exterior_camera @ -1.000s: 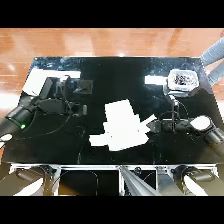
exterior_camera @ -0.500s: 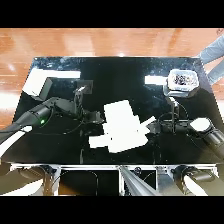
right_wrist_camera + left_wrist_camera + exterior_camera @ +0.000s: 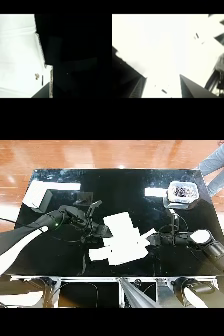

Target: Fold the box and place the chain.

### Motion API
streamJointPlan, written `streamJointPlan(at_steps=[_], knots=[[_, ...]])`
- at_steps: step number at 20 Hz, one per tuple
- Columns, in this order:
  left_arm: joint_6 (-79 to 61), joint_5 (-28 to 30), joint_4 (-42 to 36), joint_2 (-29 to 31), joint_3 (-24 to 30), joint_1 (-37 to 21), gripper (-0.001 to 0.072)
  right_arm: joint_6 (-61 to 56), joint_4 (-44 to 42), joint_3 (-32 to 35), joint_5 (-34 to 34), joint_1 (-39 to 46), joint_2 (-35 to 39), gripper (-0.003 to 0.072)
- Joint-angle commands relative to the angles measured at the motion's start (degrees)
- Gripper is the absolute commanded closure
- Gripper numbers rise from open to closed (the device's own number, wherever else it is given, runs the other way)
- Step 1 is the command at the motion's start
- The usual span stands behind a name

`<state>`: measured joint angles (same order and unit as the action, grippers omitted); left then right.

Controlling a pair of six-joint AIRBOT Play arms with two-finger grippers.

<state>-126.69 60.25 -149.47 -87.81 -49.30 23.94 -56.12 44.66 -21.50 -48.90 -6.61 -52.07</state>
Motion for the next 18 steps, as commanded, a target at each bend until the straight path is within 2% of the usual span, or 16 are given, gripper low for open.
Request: streamJointPlan(at_steps=[1,4,12,13,14,18], knots=[[-9.2,5.7,-1.9,-2.6,-0.9,-1.9,0.0158,0.0,-0.1,0.0,-0.1,0.0,0.0,0.0655],[-17.2,9.6,-4.2,-3.0,-0.9,-3.6,0.0159,0.0,-0.1,0.0,-0.1,0.0,0.0,0.0655],[-22.0,12.0,-10.5,-8.1,-1.0,-3.2,0.0161,0.0,-0.3,0.0,-0.1,0.0,0.0,0.0655],[-22.0,11.3,-10.9,-8.1,-1.0,-3.2,0.0198,0.0,-0.3,0.0,-0.1,0.0,0.0,0.0655],[-22.0,10.7,-11.1,-8.1,-1.1,-3.2,0.0288,0.0,-0.3,0.0,-0.1,0.0,0.0,0.0656],[-21.2,7.9,-11.1,-8.2,-1.3,-2.9,0.0299,0.0,-0.3,0.0,-0.1,0.0,0.0,0.0655]])
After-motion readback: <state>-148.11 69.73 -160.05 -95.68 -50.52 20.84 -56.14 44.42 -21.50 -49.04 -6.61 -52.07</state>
